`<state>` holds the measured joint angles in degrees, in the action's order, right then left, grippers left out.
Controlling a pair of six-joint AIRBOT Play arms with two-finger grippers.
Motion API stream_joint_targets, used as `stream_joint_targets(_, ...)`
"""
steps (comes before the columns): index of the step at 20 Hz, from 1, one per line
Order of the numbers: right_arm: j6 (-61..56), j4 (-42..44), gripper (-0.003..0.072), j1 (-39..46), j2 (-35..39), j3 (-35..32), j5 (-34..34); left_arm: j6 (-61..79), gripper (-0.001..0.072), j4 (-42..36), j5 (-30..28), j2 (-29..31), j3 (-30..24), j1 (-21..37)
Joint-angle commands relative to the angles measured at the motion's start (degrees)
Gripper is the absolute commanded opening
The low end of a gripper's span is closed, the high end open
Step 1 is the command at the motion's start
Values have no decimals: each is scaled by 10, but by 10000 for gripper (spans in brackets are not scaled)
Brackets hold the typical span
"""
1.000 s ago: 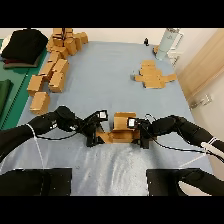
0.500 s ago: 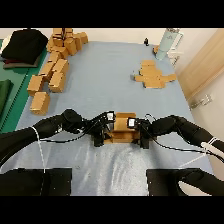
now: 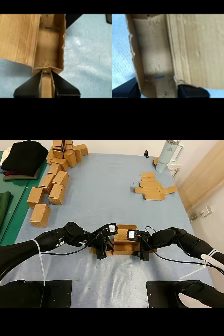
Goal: Fold the box.
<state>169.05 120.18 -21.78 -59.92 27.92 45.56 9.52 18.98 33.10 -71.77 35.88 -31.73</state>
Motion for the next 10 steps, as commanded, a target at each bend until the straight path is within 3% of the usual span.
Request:
stream_joint_targets(1, 0, 0, 505, 0, 0, 0, 0, 2, 165, -19, -12, 0, 0, -1)
stream_joint_targets(8, 0, 0, 505, 0, 0, 0, 0, 2, 171, -41, -15, 0, 0, -8)
stream_joint_targets(9, 0, 0, 505, 0, 0, 0, 0, 1, 199, -48, -15, 0, 0, -8)
stream_joint_targets(10, 0, 0, 504, 0, 0, 0, 0, 1, 336, -53, -14, 0, 0, -8)
